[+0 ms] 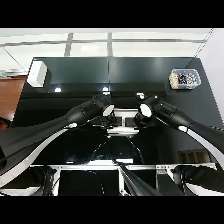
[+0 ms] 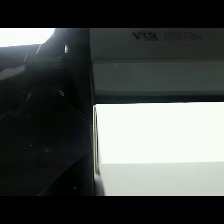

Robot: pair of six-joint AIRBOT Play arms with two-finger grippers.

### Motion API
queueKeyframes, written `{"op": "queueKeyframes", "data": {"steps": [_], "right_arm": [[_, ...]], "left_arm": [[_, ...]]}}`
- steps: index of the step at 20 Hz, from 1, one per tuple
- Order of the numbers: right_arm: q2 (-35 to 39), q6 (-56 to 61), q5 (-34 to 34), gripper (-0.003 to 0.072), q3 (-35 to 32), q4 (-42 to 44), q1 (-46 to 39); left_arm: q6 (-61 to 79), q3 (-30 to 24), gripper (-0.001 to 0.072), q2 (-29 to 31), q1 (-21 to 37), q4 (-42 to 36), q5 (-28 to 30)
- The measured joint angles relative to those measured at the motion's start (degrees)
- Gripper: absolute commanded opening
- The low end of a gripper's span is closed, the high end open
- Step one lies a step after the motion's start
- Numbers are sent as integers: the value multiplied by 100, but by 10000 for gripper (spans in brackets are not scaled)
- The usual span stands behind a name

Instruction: Fold the box and place the chain.

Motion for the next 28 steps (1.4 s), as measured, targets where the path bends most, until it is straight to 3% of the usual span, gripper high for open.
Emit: {"op": "queueKeyframes", "data": {"steps": [1, 2, 3, 5, 9, 10, 11, 12, 17, 20, 23, 26, 27, 28], "right_arm": [[0, 20, 13, 68, 0, 2, 0], [-4, 31, 9, 195, 0, 11, 0], [-4, 37, 13, 192, 7, 42, 0], [-4, 85, 2, 10, 11, 55, 0], [-7, 127, -33, 15, 11, 83, 0], [-7, 127, -39, 159, 11, 92, 0], [-7, 129, -74, 363, 11, 140, -2], [-4, 127, -125, 390, 13, 168, -7], [177, -94, -68, 390, 24, 201, -11], [754, -404, 201, 390, 28, 22, -13], [1716, -595, 481, 389, 28, -839, -125], [2376, -658, 437, 390, -66, -2535, -546], [2474, -682, 208, 429, -138, -3106, -839], [2503, -699, -160, 714, -223, -3508, -1204]], "left_arm": [[4, 0, 27, 2, 0, 0, 0], [11, 0, 27, 0, 0, 9, 0], [20, 0, 27, 0, 0, 28, -22], [17, 0, 27, 0, 0, 26, -13], [4, 0, 27, 2, 0, 7, -4], [4, 0, 27, 2, 0, 7, -9], [7, -2, 27, 0, 0, 7, -15], [11, -4, 27, 0, 0, 7, -11], [9, -4, 27, 0, 0, 7, -2], [9, -4, 27, 0, 0, 7, -2], [7, -4, 27, 0, 0, 9, -4], [7, -4, 27, 0, 0, 7, -4], [7, -4, 27, 0, 0, 7, -4], [7, -4, 27, 0, 0, 7, -4]]}}
